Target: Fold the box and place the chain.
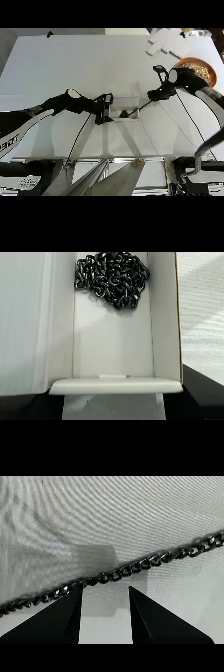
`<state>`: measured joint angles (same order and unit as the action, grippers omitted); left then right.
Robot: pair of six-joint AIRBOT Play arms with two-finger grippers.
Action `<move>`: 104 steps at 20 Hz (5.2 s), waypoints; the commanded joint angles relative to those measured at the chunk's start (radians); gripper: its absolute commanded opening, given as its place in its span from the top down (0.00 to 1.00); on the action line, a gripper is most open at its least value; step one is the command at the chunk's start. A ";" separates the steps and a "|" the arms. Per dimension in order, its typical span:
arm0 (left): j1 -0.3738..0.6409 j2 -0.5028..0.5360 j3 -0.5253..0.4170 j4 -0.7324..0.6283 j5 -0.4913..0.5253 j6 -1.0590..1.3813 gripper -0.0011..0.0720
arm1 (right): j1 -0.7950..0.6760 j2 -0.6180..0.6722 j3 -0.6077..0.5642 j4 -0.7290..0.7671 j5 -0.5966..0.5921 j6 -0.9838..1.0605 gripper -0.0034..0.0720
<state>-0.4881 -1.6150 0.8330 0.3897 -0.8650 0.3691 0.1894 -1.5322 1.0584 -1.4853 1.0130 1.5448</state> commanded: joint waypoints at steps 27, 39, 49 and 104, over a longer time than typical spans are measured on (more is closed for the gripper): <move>0.000 0.001 0.000 0.000 0.000 0.000 0.70 | 0.268 0.499 0.000 0.085 0.105 -0.051 0.93; 0.000 0.001 0.000 0.000 0.000 0.000 0.70 | 0.566 0.644 0.000 0.132 -0.068 0.098 0.93; 0.000 0.001 0.000 0.000 0.000 0.000 0.70 | 0.582 0.475 -0.001 0.105 -0.126 0.134 0.93; 0.000 0.001 0.000 0.000 0.000 0.000 0.70 | 0.023 -0.005 -0.047 -0.022 -0.113 -0.027 0.61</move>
<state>-0.4881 -1.6150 0.8330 0.3897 -0.8646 0.3691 0.2127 -1.5154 1.0119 -1.5082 0.9039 1.5177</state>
